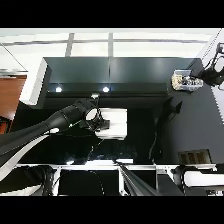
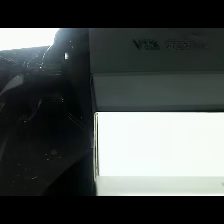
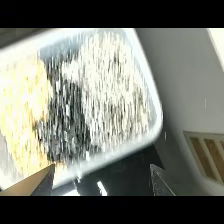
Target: Fold the box and place the chain.
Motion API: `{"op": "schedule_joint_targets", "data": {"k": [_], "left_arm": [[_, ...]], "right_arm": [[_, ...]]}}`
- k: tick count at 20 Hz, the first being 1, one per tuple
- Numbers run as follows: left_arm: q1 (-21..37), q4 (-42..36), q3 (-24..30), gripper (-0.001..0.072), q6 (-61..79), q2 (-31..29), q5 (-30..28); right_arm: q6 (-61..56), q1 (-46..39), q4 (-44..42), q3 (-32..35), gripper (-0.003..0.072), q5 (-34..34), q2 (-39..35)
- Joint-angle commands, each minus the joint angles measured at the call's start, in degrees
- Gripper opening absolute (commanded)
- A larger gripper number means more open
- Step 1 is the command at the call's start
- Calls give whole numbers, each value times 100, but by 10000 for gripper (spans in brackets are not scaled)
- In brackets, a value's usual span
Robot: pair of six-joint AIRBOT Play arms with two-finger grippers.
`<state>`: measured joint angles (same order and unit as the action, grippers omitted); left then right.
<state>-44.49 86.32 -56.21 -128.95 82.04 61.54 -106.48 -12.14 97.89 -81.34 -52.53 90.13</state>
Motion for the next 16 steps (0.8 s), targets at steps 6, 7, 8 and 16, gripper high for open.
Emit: {"op": "schedule_joint_targets", "data": {"k": [6,7,8,16], "left_arm": [[0,-4,2,31,0,2,2],[0,-4,2,31,-2,2,2],[0,-4,2,31,-2,2,0],[0,-4,2,31,-2,2,0]], "right_arm": [[83,-275,-533,-2586,598,-1633,2079],[83,-275,-555,-2623,599,-1578,2151],[83,-273,-566,-2632,598,-1523,2201],[83,-289,-166,-2634,539,-1528,2461]]}}
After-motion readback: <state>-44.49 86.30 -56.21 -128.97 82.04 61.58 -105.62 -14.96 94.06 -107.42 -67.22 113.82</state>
